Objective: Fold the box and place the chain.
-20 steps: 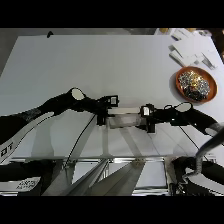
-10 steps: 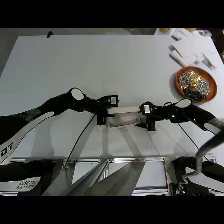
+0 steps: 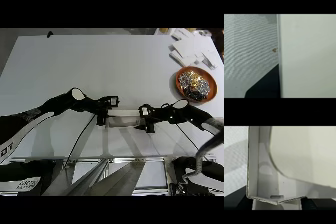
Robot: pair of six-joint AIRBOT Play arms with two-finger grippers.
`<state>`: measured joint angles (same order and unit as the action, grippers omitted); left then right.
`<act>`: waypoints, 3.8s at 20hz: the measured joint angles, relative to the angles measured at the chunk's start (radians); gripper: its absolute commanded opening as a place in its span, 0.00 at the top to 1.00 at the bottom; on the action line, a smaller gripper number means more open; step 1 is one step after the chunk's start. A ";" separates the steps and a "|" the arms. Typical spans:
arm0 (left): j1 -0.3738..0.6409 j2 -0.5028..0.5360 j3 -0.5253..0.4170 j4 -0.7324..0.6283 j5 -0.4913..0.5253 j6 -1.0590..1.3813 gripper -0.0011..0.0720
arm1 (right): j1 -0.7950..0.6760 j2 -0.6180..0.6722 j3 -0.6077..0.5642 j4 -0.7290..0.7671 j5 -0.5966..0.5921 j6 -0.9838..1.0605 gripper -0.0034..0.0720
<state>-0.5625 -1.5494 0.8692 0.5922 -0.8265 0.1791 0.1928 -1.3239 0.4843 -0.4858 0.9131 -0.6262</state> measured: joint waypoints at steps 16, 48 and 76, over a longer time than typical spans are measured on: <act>0.000 0.000 0.000 -0.001 0.002 -0.004 0.97 | 0.000 -0.002 -0.029 0.019 -0.038 0.039 0.27; -0.001 0.000 0.000 -0.002 0.004 -0.004 0.97 | -0.035 -0.001 -0.029 0.031 -0.007 0.000 0.35; 0.000 0.000 0.000 0.000 0.002 -0.004 0.97 | 0.016 -0.023 -0.029 0.057 -0.060 0.001 0.43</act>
<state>-0.5625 -1.5490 0.8692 0.5922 -0.8242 0.1753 0.2092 -1.3468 0.4557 -0.4290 0.8528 -0.6250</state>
